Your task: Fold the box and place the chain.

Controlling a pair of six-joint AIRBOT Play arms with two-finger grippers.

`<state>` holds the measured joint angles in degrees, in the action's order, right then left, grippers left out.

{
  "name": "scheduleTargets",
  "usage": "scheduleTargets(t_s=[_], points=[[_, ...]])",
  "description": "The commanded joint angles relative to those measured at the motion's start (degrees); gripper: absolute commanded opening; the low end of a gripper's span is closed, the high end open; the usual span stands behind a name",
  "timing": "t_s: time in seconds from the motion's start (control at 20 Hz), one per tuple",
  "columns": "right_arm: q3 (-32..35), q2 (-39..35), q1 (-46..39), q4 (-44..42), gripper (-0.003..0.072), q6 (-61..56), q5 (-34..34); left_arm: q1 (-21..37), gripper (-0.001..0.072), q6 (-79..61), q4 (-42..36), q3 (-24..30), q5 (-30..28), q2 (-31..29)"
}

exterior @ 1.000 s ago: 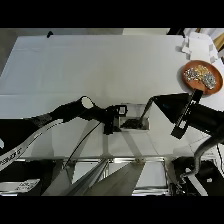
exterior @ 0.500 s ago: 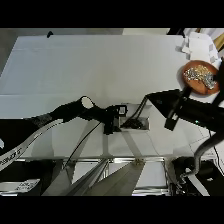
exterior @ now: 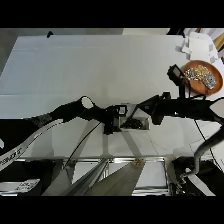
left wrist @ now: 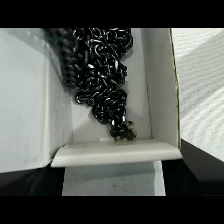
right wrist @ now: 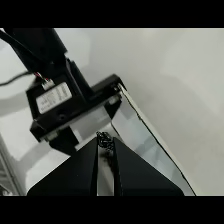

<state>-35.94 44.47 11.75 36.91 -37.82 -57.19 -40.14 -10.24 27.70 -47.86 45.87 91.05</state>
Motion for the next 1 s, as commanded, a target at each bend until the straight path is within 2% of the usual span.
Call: scheduleTargets(t_s=[0.0, 0.15, 0.4, 0.65, 0.8, 0.95], points=[[0.0, 2.0, 0.0, 3.9, 0.0010, 0.5, -0.8, 0.0, 0.0069, 0.0, 0.0, 0.0, 0.0, 0.0], [0.0, 2.0, 0.0, 7.1, 0.0010, 0.8, -2.3, 0.0, 0.0069, 0.0, 0.0, 0.0, 0.0, 0.0], [0.0, 2.0, 0.0, 18.0, 0.0010, -2.5, -6.7, 0.0, 0.0069, 0.0, 0.0, 0.0, 0.0, 0.0], [0.0, 2.0, 0.0, 19.2, 0.0015, -2.9, -8.4, 0.0, 0.0069, 0.0, 0.0, 0.0, 0.0, 0.0], [0.0, 2.0, 0.0, 19.2, 0.0181, -2.9, -9.2, 0.0, 0.0069, 0.0, 0.0, 0.0, 0.0, 0.0], [-0.1, 2.0, 0.0, 19.2, 0.0181, -2.8, -9.3, 0.0, 0.0069, 0.0, 0.0, 0.0, 0.0, 0.0]])
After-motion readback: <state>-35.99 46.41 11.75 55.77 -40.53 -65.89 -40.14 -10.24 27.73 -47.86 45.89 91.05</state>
